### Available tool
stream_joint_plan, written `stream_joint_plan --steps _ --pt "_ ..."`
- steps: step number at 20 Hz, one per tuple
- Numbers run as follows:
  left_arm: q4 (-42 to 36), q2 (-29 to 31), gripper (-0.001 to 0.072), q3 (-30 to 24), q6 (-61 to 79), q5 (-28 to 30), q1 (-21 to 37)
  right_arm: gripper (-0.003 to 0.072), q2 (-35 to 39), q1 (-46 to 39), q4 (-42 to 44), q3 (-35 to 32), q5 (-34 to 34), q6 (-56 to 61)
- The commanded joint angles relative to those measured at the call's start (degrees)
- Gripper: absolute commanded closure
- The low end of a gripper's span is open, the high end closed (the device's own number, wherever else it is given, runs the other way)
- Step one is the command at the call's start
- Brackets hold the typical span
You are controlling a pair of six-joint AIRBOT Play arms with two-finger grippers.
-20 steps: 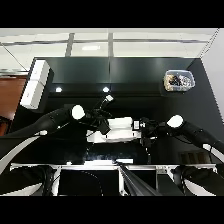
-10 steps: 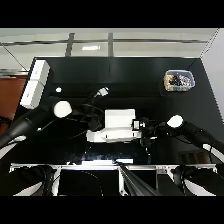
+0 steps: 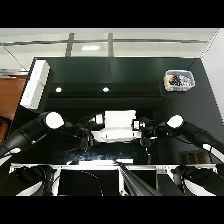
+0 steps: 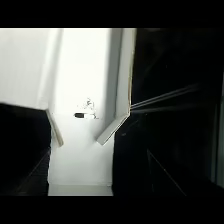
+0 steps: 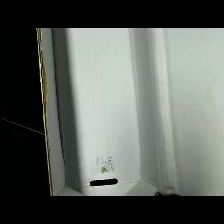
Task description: Fold the box and place the chain.
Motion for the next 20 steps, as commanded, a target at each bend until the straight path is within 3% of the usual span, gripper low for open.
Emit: stream_joint_plan --steps 1,4,5,7,8,20 --pt "2.3 -2.2 0.0012 -0.9 6.8 8.7 -3.3 0.0555 0.0 0.0 0.0 0.0 0.0 0.0" --pt "0.3 -4.6 0.0033 -0.9 6.7 10.4 -4.8 0.0556 0.0 0.0 0.0 0.0 -0.2 0.2" --pt "0.1 -5.0 0.0096 -0.9 6.6 10.4 -5.2 0.0555 0.0 0.0 0.0 0.0 -0.2 0.2" --pt "-3.3 -4.9 0.0484 -0.9 6.3 10.3 -6.0 0.0556 0.0 0.0 0.0 0.0 -0.2 0.2" --pt "-5.8 -4.9 0.0557 -0.8 6.3 10.4 -6.2 0.0556 0.0 0.0 0.0 0.0 -0.2 0.2" --pt "-15.1 -9.0 0.0548 -0.8 7.3 13.3 -6.2 0.0556 0.0 0.0 0.5 0.0 -0.9 0.6"
